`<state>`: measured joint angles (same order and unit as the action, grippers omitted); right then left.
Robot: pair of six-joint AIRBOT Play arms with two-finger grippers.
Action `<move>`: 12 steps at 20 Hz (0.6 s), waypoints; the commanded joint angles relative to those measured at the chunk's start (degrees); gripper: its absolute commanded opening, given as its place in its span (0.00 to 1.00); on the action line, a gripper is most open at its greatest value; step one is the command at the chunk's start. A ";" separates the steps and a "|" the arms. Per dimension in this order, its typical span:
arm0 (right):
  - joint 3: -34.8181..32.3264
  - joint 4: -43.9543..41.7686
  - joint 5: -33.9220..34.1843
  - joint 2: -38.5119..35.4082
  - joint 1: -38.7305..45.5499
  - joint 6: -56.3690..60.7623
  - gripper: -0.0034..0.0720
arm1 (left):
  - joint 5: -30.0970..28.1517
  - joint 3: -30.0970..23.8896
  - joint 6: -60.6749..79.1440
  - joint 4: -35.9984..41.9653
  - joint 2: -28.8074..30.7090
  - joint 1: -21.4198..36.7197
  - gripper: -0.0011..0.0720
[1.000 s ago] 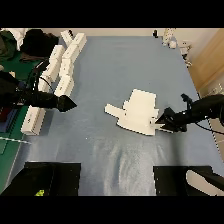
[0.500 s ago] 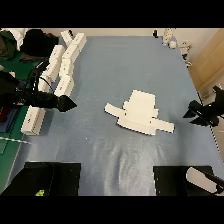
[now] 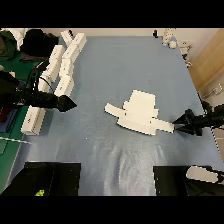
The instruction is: Fold the box.
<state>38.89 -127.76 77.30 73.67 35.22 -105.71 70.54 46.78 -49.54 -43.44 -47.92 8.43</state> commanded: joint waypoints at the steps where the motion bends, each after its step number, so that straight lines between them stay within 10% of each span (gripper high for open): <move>1: -1.36 -2.99 -0.96 1.57 0.37 -3.67 0.58 | -0.02 -0.02 0.00 0.00 0.02 0.00 0.96; 12: -0.50 -2.75 -1.57 1.62 0.50 -3.80 0.58 | -0.02 -0.02 0.00 0.00 0.02 0.00 0.96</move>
